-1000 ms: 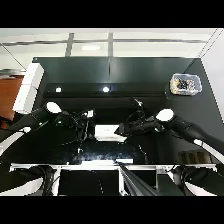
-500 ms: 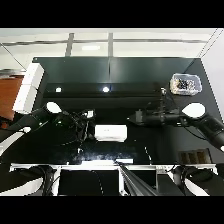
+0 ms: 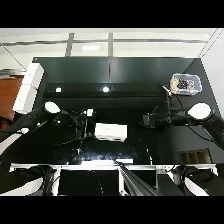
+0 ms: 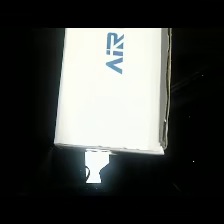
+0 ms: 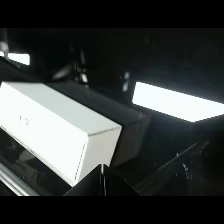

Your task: Fold the box and place the chain.

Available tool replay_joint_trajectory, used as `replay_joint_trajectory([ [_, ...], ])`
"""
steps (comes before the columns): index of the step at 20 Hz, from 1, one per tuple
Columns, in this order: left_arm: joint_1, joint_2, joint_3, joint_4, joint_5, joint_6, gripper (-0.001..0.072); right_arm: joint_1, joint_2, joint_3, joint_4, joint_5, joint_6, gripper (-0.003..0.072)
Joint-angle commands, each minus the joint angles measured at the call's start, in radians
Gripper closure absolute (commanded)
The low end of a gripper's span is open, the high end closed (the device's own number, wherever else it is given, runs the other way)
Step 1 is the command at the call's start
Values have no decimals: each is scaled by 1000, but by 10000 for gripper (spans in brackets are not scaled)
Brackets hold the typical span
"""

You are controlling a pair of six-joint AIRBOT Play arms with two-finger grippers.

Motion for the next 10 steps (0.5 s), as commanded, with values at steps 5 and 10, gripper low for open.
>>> replay_joint_trajectory([
  [5,2,194,2,194,1,-227,-10,-2,38,1,-17,26,25,663],
  [10,30,341,2,196,-3,-312,-10,-3,62,1,-17,8,37,663],
])
